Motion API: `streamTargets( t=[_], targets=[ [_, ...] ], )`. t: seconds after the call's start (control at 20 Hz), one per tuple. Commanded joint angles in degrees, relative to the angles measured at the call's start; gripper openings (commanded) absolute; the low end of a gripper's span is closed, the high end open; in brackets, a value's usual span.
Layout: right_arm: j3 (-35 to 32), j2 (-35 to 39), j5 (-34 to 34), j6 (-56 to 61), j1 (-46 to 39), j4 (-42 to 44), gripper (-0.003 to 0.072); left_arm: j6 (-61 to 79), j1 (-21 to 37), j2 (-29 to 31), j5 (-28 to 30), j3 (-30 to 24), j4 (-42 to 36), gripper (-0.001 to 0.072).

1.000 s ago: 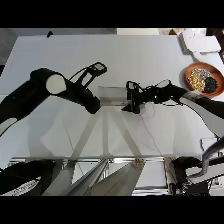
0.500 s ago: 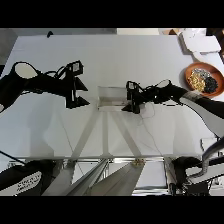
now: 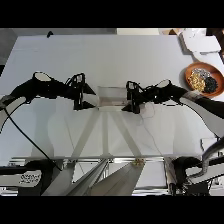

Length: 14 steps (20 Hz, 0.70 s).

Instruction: Fold the box and place the chain.

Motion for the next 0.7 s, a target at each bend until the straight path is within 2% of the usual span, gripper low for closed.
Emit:
streamTargets(
  t=[0.0, 0.1, 0.25, 0.65],
  targets=[
    [0.0, 0.0, 0.0, 0.0, 0.0, 0.0, 0.0437, 2.3, 0.1, -4.0, 1.5, 0.7, -1.7, 0.0702],
    [0.0, 0.0, 0.0, 0.0, 0.0, 0.0, 0.0437, 2.3, 0.1, -5.8, 0.5, 3.7, -1.0, 0.0702],
    [0.0, 0.0, 0.0, 0.0, 0.0, 0.0, 0.0437, 2.3, 0.0, -8.3, -4.0, 9.2, -0.8, 0.0702],
    [0.0, 0.0, 0.0, 0.0, 0.0, 0.0, 0.0437, 2.3, -0.8, -8.6, -5.9, 10.0, 6.6, 0.0701]
  ],
)
